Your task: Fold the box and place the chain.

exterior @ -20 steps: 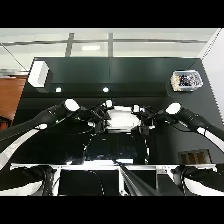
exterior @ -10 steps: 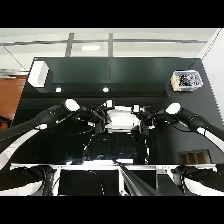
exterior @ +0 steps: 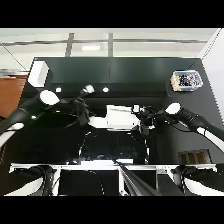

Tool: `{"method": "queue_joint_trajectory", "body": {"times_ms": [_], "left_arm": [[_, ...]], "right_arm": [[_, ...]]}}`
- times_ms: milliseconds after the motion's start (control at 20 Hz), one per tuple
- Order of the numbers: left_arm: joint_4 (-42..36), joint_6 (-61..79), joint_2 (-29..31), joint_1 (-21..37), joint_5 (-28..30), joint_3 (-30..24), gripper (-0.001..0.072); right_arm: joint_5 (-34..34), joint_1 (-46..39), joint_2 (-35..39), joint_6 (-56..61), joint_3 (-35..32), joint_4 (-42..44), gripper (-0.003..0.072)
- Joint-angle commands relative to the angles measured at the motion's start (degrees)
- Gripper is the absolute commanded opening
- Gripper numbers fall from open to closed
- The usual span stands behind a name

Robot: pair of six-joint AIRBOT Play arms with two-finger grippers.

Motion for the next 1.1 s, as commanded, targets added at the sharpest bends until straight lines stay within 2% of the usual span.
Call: {"method": "queue_joint_trajectory", "body": {"times_ms": [0,150,250,450,550,700,900,1050], "left_arm": [[5.2,-20.0,4.5,11.0,-3.3,0.0,0.0026],[5.9,-47.5,3.0,18.7,-4.4,-2.0,0.0027],[1.7,-53.3,1.2,20.5,-6.1,-5.6,0.0027],[-9.2,-47.3,-6.2,17.0,-11.7,-8.4,0.0027],[-14.2,-44.6,-10.1,13.4,-10.5,-8.3,0.0026],[-15.5,-43.6,-14.2,8.2,-8.4,-7.0,0.0026],[-18.1,-39.5,-15.4,3.8,-3.8,-5.9,0.0026],[-23.5,-30.4,-15.5,3.4,-5.6,-5.8,0.0027]], "right_arm": [[0.1,0.0,0.0,-0.1,0.0,-0.1,0.0460],[0.1,0.0,0.0,0.0,0.0,0.0,0.0460],[0.1,0.0,0.0,-0.1,0.0,0.0,0.0460],[0.1,0.0,0.0,0.0,0.0,0.0,0.0460],[0.1,0.0,0.0,0.0,0.0,0.0,0.0461],[0.1,0.0,0.0,0.0,0.0,0.0,0.0460],[0.1,0.0,0.0,0.0,0.0,0.0,0.0460],[0.1,0.0,0.0,0.0,0.0,0.0,0.0460]]}}
